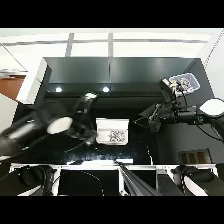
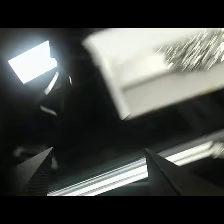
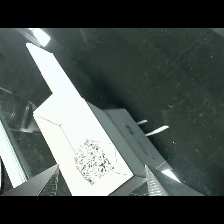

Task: Fold the box and place the chain.

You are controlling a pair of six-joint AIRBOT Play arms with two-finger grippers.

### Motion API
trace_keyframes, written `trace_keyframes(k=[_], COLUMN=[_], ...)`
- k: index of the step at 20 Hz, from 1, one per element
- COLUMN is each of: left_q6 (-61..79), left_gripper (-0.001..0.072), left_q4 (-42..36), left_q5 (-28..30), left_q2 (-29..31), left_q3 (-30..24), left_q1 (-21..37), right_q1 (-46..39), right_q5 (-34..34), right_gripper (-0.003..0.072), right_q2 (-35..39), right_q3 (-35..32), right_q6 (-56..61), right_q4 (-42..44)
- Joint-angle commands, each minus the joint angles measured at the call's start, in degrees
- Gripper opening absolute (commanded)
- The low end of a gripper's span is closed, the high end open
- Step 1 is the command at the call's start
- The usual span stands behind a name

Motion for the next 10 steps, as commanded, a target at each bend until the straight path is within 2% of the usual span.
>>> trace_keyframes(k=[1,3,4,6,7,9,10], left_q6=[12.7,20.4,29.8,54.1,62.6,74.6,80.5], left_gripper=[0.0628,0.0628,0.0627,0.0628,0.0631,0.0711,0.071], left_q4=[-2.2,-10.9,-18.6,-33.3,-36.7,-37.4,-37.4], left_q5=[1.9,10.3,14.4,16.2,17.0,20.7,22.5], left_q2=[11.0,16.3,17.9,18.2,17.6,15.8,14.8], left_q3=[-7.6,-14.9,-18.5,-23.7,-25.7,-28.4,-29.1], left_q1=[9.8,20.1,25.0,30.9,32.3,32.5,32.5], right_q1=[0.0,0.0,0.0,0.0,0.0,0.0,0.0], right_q5=[-0.1,-0.3,-0.3,-0.2,-0.2,-0.3,-0.4], right_gripper=[0.0611,0.0611,0.0611,0.0611,0.0611,0.0611,0.0611], right_q2=[0.0,0.0,0.0,0.0,0.0,0.0,0.0], right_q3=[0.0,0.0,0.0,0.0,0.0,0.0,0.0], right_q6=[0.0,0.0,0.0,0.0,0.0,0.0,0.0], right_q4=[-0.3,-1.1,-1.5,-1.8,-1.8,-1.8,-1.9])
